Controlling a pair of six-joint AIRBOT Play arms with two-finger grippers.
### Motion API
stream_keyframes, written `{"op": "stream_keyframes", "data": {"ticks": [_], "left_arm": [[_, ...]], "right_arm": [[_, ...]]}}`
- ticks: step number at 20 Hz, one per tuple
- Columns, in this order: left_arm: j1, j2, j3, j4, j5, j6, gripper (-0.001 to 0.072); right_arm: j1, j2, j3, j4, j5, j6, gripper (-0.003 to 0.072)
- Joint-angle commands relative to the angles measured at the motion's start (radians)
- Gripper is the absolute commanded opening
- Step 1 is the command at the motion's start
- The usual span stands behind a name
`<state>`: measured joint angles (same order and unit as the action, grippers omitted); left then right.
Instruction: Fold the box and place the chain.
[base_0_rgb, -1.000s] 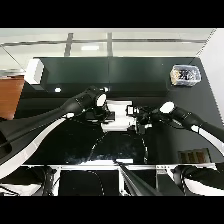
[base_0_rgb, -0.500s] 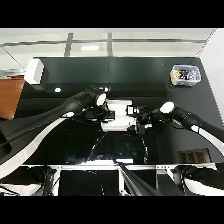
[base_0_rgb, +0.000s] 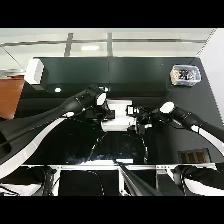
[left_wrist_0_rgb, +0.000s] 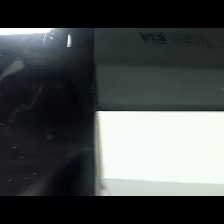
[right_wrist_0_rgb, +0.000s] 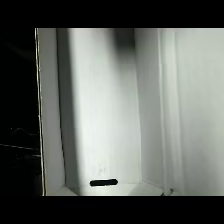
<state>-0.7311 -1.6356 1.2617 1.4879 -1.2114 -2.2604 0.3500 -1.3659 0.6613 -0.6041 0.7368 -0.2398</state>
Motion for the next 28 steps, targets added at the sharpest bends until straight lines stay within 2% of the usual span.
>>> {"op": "stream_keyframes", "data": {"ticks": [1, 3, 4, 5, 6, 9, 10, 11, 12, 17, 19, 20, 21, 22, 24, 25, 26, 27, 28], "left_arm": [[0.000, 0.000, 0.001, -0.007, 0.005, 0.000, 0.0476], [0.000, 0.000, 0.001, -0.005, 0.003, -0.014, 0.0462], [0.000, 0.000, 0.001, -0.004, 0.002, -0.031, 0.0296], [0.000, 0.000, 0.001, -0.004, 0.005, -0.031, 0.0095], [0.000, 0.000, 0.001, -0.004, 0.006, -0.030, 0.0024], [0.000, 0.000, 0.001, -0.005, 0.006, -0.021, 0.0023], [0.000, 0.000, 0.001, -0.004, 0.005, -0.016, 0.0023], [0.000, 0.000, 0.001, -0.004, 0.005, -0.016, 0.0024], [0.000, 0.000, 0.001, -0.004, 0.005, -0.016, 0.0023], [0.000, 0.000, 0.001, -0.004, 0.007, -0.013, 0.0025], [0.000, 0.000, 0.001, -0.003, 0.007, -0.013, 0.0025], [0.000, 0.000, 0.001, -0.003, 0.007, -0.013, 0.0025], [0.000, 0.000, 0.001, -0.003, 0.007, -0.013, 0.0025], [0.000, 0.000, 0.001, -0.003, 0.006, -0.013, 0.0025], [0.000, 0.000, 0.001, -0.003, 0.007, -0.013, 0.0025], [0.000, 0.000, 0.001, -0.003, 0.008, -0.013, 0.0025], [0.000, 0.000, 0.001, -0.003, 0.010, -0.013, 0.0025], [0.001, 0.000, 0.001, -0.003, 0.012, -0.013, 0.0025], [0.001, 0.000, 0.001, -0.003, 0.014, -0.013, 0.0025]], "right_arm": [[0.001, 0.000, 0.001, 0.000, 0.000, 0.000, 0.0244], [0.001, 0.000, 0.001, 0.000, 0.000, 0.000, 0.0244], [0.001, 0.000, 0.001, 0.000, 0.000, 0.000, 0.0244], [0.001, 0.000, 0.001, 0.000, 0.000, 0.000, 0.0244], [0.001, 0.000, 0.001, 0.000, 0.000, 0.000, 0.0244], [0.001, 0.000, 0.001, 0.001, 0.000, 0.001, 0.0248], [0.001, 0.000, 0.001, 0.002, -0.002, 0.011, 0.0418], [0.001, 0.001, 0.001, 0.001, -0.006, 0.040, 0.0637], [0.000, 0.008, 0.001, -0.006, -0.003, 0.075, 0.0685], [-0.004, 0.134, 0.001, -0.211, 0.050, 0.221, 0.0679], [-0.013, 0.171, 0.001, -0.227, 0.062, 0.228, 0.0679], [-0.014, 0.174, 0.001, -0.227, 0.060, 0.223, 0.0622], [-0.013, 0.172, 0.000, -0.227, 0.060, 0.211, 0.0527], [-0.013, 0.172, 0.000, -0.215, 0.060, 0.189, 0.0496], [-0.013, 0.172, 0.000, -0.177, 0.047, 0.150, 0.0495], [-0.013, 0.172, 0.000, -0.150, 0.039, 0.141, 0.0432], [-0.013, 0.172, 0.000, -0.115, 0.037, 0.141, 0.0247], [-0.008, 0.171, 0.000, -0.073, 0.037, 0.142, 0.0169], [0.000, 0.168, 0.000, -0.064, 0.037, 0.142, 0.0168]]}}
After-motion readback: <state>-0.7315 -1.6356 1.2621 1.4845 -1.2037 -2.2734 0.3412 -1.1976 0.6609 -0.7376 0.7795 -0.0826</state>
